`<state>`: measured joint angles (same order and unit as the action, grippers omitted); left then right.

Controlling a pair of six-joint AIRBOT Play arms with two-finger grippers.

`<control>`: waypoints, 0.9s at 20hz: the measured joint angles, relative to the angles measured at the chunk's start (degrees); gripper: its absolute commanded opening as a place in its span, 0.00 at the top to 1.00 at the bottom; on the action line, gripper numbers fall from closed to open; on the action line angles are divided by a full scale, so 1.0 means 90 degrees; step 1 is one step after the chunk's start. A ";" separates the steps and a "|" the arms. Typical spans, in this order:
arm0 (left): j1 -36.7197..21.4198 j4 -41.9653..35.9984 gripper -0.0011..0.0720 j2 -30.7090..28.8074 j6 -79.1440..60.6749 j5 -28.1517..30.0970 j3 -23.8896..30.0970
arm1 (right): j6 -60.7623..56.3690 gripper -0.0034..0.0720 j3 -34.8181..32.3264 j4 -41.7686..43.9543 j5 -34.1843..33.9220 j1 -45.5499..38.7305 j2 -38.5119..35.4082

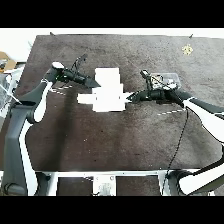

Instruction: Fold the box and place the chain.

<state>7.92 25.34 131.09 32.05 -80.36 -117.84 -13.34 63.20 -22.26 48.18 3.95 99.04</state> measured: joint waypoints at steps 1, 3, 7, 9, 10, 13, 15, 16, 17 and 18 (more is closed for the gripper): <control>0.0044 -0.0002 0.44 0.0005 -0.0017 -0.0032 0.0000 | 0.0007 0.95 0.0000 0.0002 0.0002 -0.0002 -0.0002; 0.0119 0.0063 0.52 0.0012 -0.0061 -0.0070 -0.0002 | 0.0010 0.95 0.0000 0.0002 0.0007 0.0000 0.0000; 0.0194 0.0299 0.68 0.0015 -0.0104 -0.0129 -0.0002 | 0.0012 0.95 0.0000 0.0005 0.0007 0.0000 0.0000; 0.0214 0.0340 0.71 0.0015 -0.0109 -0.0163 -0.0002 | 0.0012 0.95 0.0000 0.0005 0.0007 0.0000 -0.0002; 0.0216 0.0359 0.77 0.0015 -0.0114 -0.0168 -0.0002 | 0.0012 0.95 0.0000 0.0007 0.0005 0.0000 0.0000; 0.0214 0.0345 0.97 0.0010 -0.0231 -0.0270 -0.0005 | 0.0012 0.91 0.0000 -0.0007 -0.0002 -0.0002 0.0000; 0.0216 0.0352 0.97 0.0012 -0.0355 -0.0243 -0.0002 | 0.0015 0.17 0.0000 -0.0024 -0.0007 -0.0005 -0.0015; 0.0219 0.0362 0.97 0.0012 -0.0452 -0.0219 -0.0005 | 0.0015 0.28 -0.0002 -0.0068 0.0017 -0.0012 -0.0036; 0.0216 0.0342 0.97 0.0015 -0.0571 -0.0158 -0.0005 | 0.0027 0.29 0.0000 -0.0083 0.0032 -0.0044 -0.0087; 0.0214 0.0340 0.97 0.0012 -0.0729 -0.0202 -0.0005 | 0.0024 0.29 0.0002 -0.0104 0.0046 -0.0114 -0.0165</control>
<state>9.85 28.40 131.20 25.50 -82.17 -117.89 -13.13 63.22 -23.20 48.60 2.92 97.56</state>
